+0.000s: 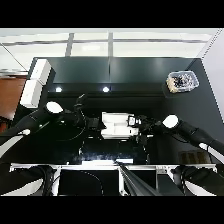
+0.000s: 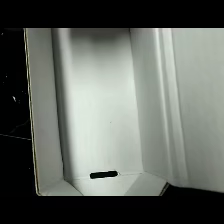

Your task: Fold the box and place the chain.

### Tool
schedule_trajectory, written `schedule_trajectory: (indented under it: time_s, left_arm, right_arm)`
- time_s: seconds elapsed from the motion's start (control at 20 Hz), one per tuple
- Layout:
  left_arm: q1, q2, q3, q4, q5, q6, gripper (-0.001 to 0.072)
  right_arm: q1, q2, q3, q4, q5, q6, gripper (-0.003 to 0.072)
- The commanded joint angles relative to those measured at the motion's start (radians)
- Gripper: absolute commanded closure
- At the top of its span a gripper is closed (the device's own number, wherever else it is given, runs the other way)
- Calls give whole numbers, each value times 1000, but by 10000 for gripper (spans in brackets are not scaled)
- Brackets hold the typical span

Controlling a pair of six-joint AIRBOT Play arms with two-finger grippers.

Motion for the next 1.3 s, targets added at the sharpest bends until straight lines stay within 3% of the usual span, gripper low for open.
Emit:
schedule_trajectory:
  time_s: [0.0,0.25,0.45,0.5,0.6,0.7,0.95,1.05,1.1,1.25]
  left_arm:
    - [-77,1,22,99,82,-132,66]
    - [-146,1,26,143,145,-250,86]
    - [-247,0,98,488,148,-588,100]
    - [-280,-2,122,592,140,-699,162]
    - [-343,-9,173,789,95,-893,203]
    - [-389,-28,226,918,17,-1024,348]
    - [-431,-89,307,986,-64,-1145,380]
    - [-431,-106,316,985,-85,-1146,383]
    - [-431,-115,322,985,-101,-1149,438]
    - [-444,-138,342,966,-119,-1152,438]
  right_arm:
    - [0,-1,0,0,0,1,422]
    - [0,-1,0,0,0,1,422]
    - [0,-1,0,0,0,0,423]
    - [0,-1,0,0,0,1,422]
    - [0,-1,0,0,0,1,422]
    - [0,-1,0,0,0,1,423]
    - [0,-1,0,0,0,0,423]
    - [0,-1,0,0,0,1,423]
    - [0,-1,0,0,0,1,422]
    - [0,-1,0,0,0,0,422]
